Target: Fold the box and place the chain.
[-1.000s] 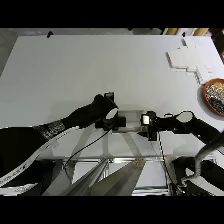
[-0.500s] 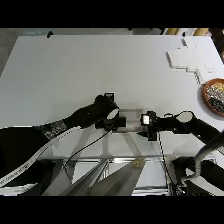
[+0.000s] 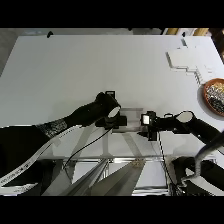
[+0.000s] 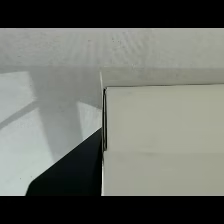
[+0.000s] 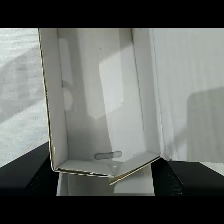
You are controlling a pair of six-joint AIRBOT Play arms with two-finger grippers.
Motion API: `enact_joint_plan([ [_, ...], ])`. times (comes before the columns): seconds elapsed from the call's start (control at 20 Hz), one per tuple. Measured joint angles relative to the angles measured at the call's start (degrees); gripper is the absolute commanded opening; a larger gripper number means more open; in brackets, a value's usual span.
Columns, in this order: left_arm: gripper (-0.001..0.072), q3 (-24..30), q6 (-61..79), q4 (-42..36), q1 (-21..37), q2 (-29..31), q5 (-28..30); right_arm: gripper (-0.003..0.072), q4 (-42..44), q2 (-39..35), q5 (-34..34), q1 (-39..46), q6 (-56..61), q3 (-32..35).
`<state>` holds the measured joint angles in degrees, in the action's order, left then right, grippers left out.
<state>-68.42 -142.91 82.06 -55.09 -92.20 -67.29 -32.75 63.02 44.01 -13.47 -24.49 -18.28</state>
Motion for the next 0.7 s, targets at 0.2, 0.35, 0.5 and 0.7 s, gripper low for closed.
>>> enact_joint_plan([
  [0.2, 0.0004, -0.3, 0.2, -0.2, 0.1, -0.4, -1.4, 0.0362, 0.0, 0.0, 0.0, 0.0, 0.0, 0.0],
  [0.35, -0.0001, -0.4, 0.2, -0.2, 0.1, -0.5, -1.6, 0.0362, 0.0, 0.0, 0.0, 0.0, 0.0, 0.0],
  [0.5, 0.0301, -0.4, 0.5, -0.2, 0.1, -0.5, -1.8, 0.0362, 0.0, 0.0, 0.0, 0.0, 0.0, 0.0],
  [0.7, 0.0427, -0.4, 2.3, -0.5, 0.5, 0.7, -2.0, 0.0362, 0.0, 0.0, 0.0, 0.0, 0.0, 0.0],
])
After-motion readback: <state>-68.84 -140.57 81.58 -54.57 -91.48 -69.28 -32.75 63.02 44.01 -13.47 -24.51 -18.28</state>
